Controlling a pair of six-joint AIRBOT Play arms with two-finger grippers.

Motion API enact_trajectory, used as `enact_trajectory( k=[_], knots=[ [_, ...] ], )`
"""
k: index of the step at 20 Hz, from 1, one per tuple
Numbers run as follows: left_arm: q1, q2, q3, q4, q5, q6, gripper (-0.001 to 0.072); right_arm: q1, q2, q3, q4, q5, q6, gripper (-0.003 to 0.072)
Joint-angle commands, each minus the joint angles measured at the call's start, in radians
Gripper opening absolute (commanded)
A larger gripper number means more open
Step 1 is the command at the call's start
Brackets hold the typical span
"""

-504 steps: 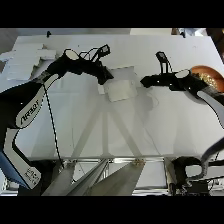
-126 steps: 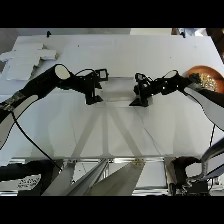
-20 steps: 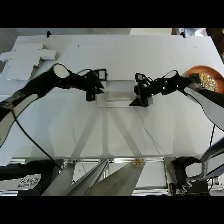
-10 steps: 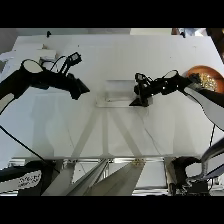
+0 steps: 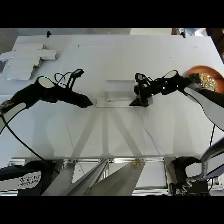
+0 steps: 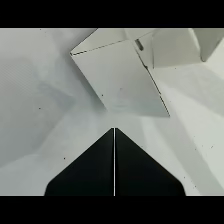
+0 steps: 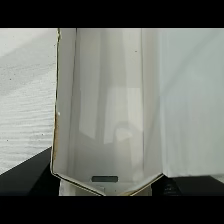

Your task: Fold the box and place the chain.

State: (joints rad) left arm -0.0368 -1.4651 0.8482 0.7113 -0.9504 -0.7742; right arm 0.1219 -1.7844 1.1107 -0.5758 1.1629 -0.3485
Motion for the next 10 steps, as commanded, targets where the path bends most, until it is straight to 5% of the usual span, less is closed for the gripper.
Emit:
enact_trajectory(
  k=[1, 10],
  knots=[
    [-0.046, -0.026, -0.012, 0.0, 0.099, -0.115, 0.0, 0.0, 0.001, 0.001, 0.0, 0.0, 0.0, 0.0456],
    [-0.071, -0.039, -0.012, -0.01, 0.212, -0.195, -0.0001, 0.0, 0.001, 0.001, 0.0, 0.0, 0.0, 0.0456]
  ],
)
